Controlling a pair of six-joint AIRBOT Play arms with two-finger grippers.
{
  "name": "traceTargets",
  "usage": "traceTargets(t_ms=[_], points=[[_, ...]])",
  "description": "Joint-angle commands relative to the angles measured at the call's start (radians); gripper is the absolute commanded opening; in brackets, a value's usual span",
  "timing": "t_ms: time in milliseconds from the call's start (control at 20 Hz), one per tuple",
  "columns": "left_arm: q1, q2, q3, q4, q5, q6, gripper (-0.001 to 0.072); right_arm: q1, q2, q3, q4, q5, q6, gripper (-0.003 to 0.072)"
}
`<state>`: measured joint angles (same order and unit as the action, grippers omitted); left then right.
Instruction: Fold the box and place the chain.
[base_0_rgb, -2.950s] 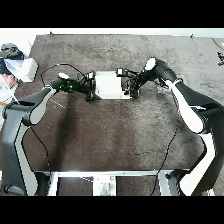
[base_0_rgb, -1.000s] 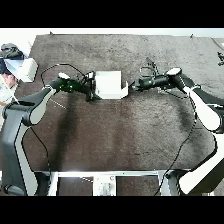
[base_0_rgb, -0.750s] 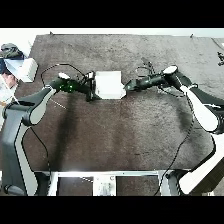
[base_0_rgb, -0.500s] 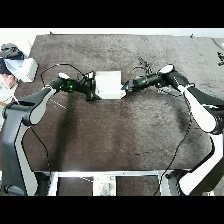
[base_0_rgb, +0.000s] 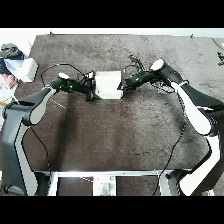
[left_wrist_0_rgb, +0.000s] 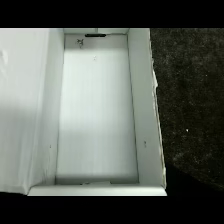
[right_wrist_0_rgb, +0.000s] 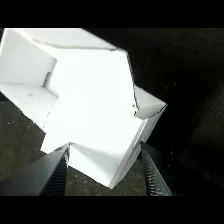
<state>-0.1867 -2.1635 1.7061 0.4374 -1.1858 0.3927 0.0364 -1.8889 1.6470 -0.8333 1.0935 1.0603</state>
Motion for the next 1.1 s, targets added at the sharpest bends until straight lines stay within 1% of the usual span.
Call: traceTargets(t_ms=[0, 300, 350, 400, 650, 750, 900, 1050], points=[[0.001, 0.000, 0.001, 0.000, 0.000, 0.000, 0.0254, 0.035, 0.000, 0.010, -0.079, -0.045, 0.043, 0.0480], [0.001, 0.000, 0.000, 0.000, 0.000, 0.000, 0.0254, 0.068, 0.000, 0.011, -0.204, -0.100, 0.124, 0.0479], [0.001, 0.000, 0.001, 0.000, 0.000, 0.000, 0.0254, 0.070, 0.000, 0.011, -0.211, -0.108, 0.130, 0.0396], [0.001, 0.000, 0.001, 0.000, 0.000, 0.000, 0.0254, 0.071, 0.000, 0.011, -0.211, -0.113, 0.130, 0.0376], [0.001, 0.000, 0.000, 0.000, 0.000, 0.000, 0.0254, 0.073, -0.005, 0.019, -0.226, -0.107, 0.188, 0.0376], [0.001, 0.000, 0.001, 0.000, 0.000, 0.000, 0.0254, 0.085, -0.037, 0.088, -0.276, -0.031, 0.260, 0.0376], [0.001, 0.000, 0.001, 0.000, 0.000, 0.000, 0.0254, 0.130, -0.112, 0.230, -0.397, 0.111, 0.337, 0.0376], [0.001, 0.000, 0.000, 0.000, 0.000, 0.000, 0.0254, 0.172, -0.142, 0.297, -0.525, 0.153, 0.428, 0.0377]])
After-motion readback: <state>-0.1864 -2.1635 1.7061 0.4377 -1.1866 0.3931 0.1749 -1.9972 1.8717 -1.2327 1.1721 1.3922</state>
